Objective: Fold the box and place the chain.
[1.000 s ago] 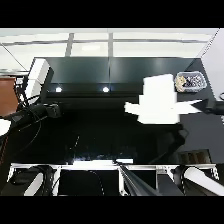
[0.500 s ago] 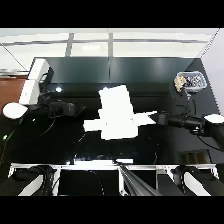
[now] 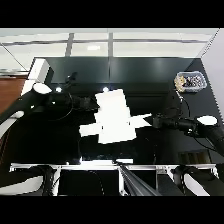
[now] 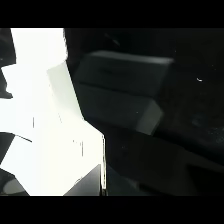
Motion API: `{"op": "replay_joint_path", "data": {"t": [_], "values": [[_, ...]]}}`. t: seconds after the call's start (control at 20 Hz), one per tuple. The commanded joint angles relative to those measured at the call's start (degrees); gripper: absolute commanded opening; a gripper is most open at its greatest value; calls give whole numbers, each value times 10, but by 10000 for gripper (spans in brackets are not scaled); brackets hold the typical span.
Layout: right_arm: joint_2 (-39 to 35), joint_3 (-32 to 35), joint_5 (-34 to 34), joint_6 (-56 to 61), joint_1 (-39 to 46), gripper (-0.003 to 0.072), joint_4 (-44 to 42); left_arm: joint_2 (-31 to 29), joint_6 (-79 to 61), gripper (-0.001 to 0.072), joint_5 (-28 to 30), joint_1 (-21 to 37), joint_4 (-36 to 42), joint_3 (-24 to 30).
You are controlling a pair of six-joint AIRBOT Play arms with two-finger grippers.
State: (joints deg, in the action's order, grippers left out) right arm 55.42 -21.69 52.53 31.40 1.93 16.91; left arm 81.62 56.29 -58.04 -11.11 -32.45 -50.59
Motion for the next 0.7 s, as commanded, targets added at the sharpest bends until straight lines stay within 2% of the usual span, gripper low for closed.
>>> {"op": "replay_joint_path", "data": {"t": [0.0,0.1,0.2,0.25,0.35,0.4,0.45,0.5,0.6,0.65], "values": [[0,0,-3,0,-3,15,3,93,-16,699,-73,-20,32,-48],[0,0,-3,0,-3,15,3,128,-95,698,-128,-33,64,-62],[0,0,0,0,-3,15,8,154,-223,698,-211,-34,162,-64],[0,0,2,0,-3,15,13,159,-248,697,-234,-34,175,-67],[0,0,12,0,-3,15,18,159,-247,666,-238,-33,105,-80],[0,0,16,0,-3,15,18,159,-243,592,-238,-34,59,-88],[0,0,19,0,-3,15,18,159,-238,545,-238,-35,33,-92],[0,0,19,0,-3,15,18,159,-235,463,-240,-36,22,-93],[0,0,18,0,-3,15,18,159,-248,240,-247,-42,9,-93],[0,0,18,0,-3,15,18,159,-259,153,-251,-46,5,-93]]}}
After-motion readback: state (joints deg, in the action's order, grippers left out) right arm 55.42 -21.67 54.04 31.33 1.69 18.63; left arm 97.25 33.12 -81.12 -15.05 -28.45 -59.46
